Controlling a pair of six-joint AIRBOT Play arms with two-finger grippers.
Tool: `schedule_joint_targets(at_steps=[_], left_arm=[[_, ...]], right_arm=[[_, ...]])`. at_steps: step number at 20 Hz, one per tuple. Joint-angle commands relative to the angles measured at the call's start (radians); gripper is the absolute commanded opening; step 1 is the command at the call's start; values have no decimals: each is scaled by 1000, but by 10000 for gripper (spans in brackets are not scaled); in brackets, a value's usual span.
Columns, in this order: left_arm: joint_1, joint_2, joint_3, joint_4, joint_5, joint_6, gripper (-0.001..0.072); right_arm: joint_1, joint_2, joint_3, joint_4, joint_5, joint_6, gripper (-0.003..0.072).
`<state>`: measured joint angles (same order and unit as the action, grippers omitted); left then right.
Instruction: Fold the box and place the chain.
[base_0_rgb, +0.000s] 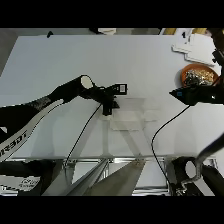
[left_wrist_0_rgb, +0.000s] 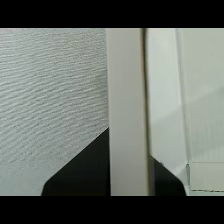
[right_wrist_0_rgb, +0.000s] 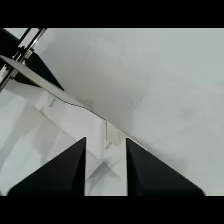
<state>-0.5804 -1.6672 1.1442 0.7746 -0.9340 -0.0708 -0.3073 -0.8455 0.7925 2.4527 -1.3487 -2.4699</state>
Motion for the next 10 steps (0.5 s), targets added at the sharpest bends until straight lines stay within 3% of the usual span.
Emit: schedule_joint_targets(at_steps=[1,6,10], left_arm=[[-1,0,0,0,-1,0,10],[-1,0,0,0,-1,0,10],[-1,0,0,0,-1,0,10]], right_arm=[[118,-3,0,-45,-23,-10,15],[451,-1,-22,-317,-88,-37,14],[603,40,-91,-345,-79,-26,13]])
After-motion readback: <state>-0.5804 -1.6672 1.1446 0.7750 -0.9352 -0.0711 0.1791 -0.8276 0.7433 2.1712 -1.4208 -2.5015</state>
